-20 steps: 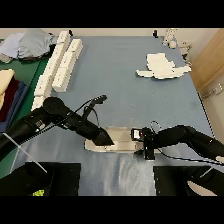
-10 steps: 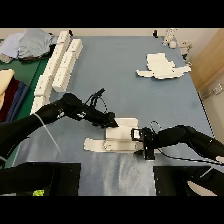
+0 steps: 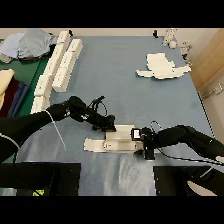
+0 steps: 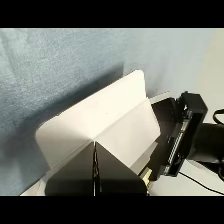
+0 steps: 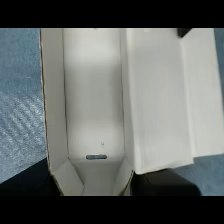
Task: Fold the box.
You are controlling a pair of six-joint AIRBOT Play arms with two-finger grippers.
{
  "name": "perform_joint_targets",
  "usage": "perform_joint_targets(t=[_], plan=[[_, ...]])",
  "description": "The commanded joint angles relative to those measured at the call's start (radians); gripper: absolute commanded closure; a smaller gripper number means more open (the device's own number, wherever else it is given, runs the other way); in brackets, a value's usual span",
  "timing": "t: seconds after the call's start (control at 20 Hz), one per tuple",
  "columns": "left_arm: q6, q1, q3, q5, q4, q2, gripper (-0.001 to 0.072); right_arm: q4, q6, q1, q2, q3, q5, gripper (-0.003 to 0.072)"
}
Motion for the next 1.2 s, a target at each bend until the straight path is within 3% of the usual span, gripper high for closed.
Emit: perform_joint_targets(t=[0.0, 0.15, 0.3, 0.55, 0.7, 0.9, 0.95, 1.0, 1.05, 1.15], plan=[[0.0, 0.002, 0.006, -0.002, 0.002, -0.005, 0.0695, 0.0, 0.0, 0.0, 0.0, 0.001, 0.0, 0.0196], [0.061, 0.002, 0.041, -0.01, 0.003, 0.04, 0.0696, 0.0, 0.0, 0.0, 0.0, 0.001, 0.0, 0.0196], [0.111, 0.002, 0.06, -0.01, 0.054, 0.183, 0.0697, 0.0, 0.0, 0.0, 0.0, 0.001, 0.0, 0.0196], [0.114, -0.035, 0.032, -0.021, 0.409, 0.558, 0.0697, 0.0, 0.0, 0.0, 0.0, 0.001, 0.0, 0.0196], [0.159, -0.107, -0.011, -0.039, 0.607, 0.743, 0.0696, 0.0, 0.0, 0.0, 0.0, 0.001, 0.0, 0.0196], [0.256, -0.18, -0.089, -0.04, 0.695, 0.821, 0.0692, 0.0, 0.0, 0.0, 0.0, 0.001, 0.0, 0.0196], [0.279, -0.186, -0.106, -0.042, 0.693, 0.817, 0.0593, 0.0, 0.0, 0.0, 0.0, 0.001, 0.0, 0.0196], [0.322, -0.179, -0.125, -0.043, 0.67, 0.816, 0.0245, 0.0, -0.001, 0.0, 0.0, 0.001, -0.001, 0.0196], [0.366, -0.162, -0.147, -0.039, 0.662, 0.815, 0.0106, 0.0, 0.0, 0.0, 0.0, 0.001, 0.0, 0.0196], [0.518, -0.122, -0.209, -0.036, 0.658, 0.815, 0.0106, 0.0, 0.0, 0.0, 0.0, 0.001, 0.0, 0.0196]])
